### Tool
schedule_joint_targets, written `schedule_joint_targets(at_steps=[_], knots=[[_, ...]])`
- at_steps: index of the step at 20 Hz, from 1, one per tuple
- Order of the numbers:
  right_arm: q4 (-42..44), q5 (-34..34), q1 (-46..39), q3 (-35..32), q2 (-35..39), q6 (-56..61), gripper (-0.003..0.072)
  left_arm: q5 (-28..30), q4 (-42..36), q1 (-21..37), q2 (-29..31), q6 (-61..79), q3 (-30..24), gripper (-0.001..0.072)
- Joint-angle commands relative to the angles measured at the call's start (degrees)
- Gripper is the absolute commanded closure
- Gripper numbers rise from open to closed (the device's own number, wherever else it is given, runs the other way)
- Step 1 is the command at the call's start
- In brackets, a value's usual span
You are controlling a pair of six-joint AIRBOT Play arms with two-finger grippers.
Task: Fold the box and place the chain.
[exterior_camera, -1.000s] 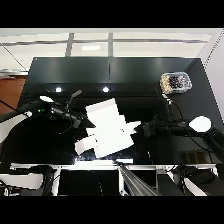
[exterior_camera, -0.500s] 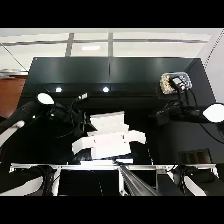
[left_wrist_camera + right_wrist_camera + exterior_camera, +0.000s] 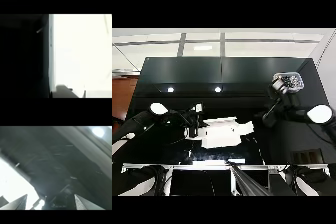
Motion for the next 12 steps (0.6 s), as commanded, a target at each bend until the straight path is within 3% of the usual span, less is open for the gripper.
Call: schedule_joint_targets(at_steps=[1, 7, 12], knots=[[2.95, -0.17, 7.34, -3.69, -2.03, -13.18, -0.0026, 2.93, 0.85, -0.15, -2.73, 3.41, 0.09, 0.0677], [2.34, -1.88, 14.16, -5.27, -6.75, -20.76, -0.0026, 2.6, 3.54, -0.04, -3.23, 3.39, 0.87, 0.0677], [0.11, -1.88, 15.06, -5.27, -9.09, -22.34, -0.0026, -2.95, 3.89, -0.04, -3.37, 2.03, 3.13, 0.0677]])
